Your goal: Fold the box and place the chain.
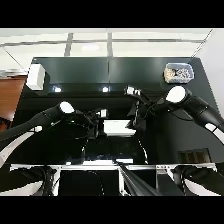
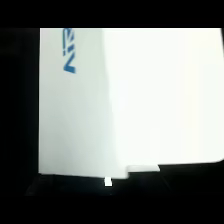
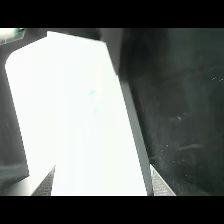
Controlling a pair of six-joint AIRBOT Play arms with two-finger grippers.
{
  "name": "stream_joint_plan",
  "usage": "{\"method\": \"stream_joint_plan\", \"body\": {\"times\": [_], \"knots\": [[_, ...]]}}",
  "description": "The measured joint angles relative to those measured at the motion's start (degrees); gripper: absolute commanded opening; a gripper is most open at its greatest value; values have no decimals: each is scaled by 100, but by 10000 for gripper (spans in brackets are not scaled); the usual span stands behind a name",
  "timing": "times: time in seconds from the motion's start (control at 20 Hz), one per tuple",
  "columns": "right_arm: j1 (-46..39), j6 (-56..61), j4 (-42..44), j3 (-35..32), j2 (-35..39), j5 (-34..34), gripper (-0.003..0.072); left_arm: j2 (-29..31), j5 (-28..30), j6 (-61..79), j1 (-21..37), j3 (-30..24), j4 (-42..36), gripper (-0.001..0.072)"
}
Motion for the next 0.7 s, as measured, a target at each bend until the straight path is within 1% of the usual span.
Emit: {"method": "stream_joint_plan", "body": {"times": [0.25,0.3,0.35,0.4,0.45,0.5,0.55,0.7], "knots": [[50,-409,-11,-151,-7,-57,692,0,0,-2,0,0,2,446],[61,-446,-15,-162,-7,-57,616,0,0,-2,0,0,2,446],[74,-472,-26,-170,-7,-57,419,0,0,-2,0,0,2,446],[87,-498,-44,-175,-7,-42,368,0,0,-4,0,0,2,446],[98,-503,-48,-179,-7,-42,367,0,4,-7,0,0,0,446],[105,-520,-61,-181,-7,-44,305,0,7,-7,0,0,2,446],[109,-525,-63,-181,-7,-57,184,0,4,-7,0,0,0,446],[116,-542,-70,-181,22,-61,178,0,4,-7,0,2,2,446]]}}
